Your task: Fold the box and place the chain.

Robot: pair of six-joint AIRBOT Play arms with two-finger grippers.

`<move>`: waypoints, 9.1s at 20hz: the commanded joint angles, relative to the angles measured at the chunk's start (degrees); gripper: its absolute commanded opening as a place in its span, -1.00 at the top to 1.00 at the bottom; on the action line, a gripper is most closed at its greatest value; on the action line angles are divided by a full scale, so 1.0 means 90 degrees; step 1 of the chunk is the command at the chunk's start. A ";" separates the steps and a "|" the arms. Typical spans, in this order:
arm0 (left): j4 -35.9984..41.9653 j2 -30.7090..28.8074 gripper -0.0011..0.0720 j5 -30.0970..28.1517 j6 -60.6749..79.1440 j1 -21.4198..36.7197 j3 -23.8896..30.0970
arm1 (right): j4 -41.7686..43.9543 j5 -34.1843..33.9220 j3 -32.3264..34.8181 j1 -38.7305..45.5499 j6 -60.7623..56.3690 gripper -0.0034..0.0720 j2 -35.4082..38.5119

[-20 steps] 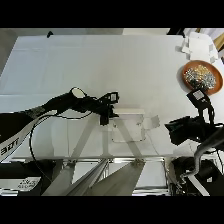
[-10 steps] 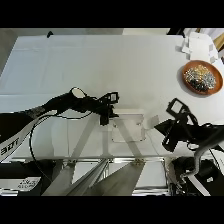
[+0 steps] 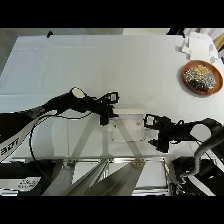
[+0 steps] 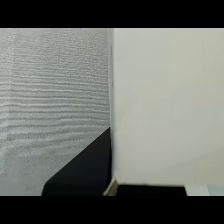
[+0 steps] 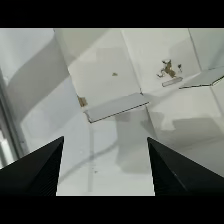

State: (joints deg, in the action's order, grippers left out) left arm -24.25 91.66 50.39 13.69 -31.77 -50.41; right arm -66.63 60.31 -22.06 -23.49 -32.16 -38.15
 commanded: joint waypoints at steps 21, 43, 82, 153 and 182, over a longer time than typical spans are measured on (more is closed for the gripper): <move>0.0000 0.0005 0.95 0.0000 0.0000 -0.0005 0.0005 | -0.0610 -0.3636 0.1732 -0.2013 0.1248 -0.91 0.0563; 0.0000 0.0005 0.95 -0.0002 0.0002 -0.0005 0.0005 | -0.0131 -0.2939 0.0954 -0.0976 0.1309 -0.91 0.0544; 0.0000 0.0005 0.95 -0.0002 0.0002 -0.0005 0.0005 | 0.3116 -0.1433 -0.0087 0.1829 0.5151 -0.90 -0.2013; 0.0046 0.0005 0.95 0.0000 0.0000 -0.0005 0.0002 | 0.3937 -0.0967 -0.0299 0.1460 0.7176 0.07 -0.3772; -0.2271 -0.3441 0.97 0.2188 -0.4556 -0.0379 0.0007 | 0.3934 -0.0967 -0.0299 0.1460 0.7176 0.07 -0.3772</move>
State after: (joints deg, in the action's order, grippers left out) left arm -49.56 62.24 66.65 -22.41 -33.45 -50.35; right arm -31.20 51.62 -24.69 -10.37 32.42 -72.14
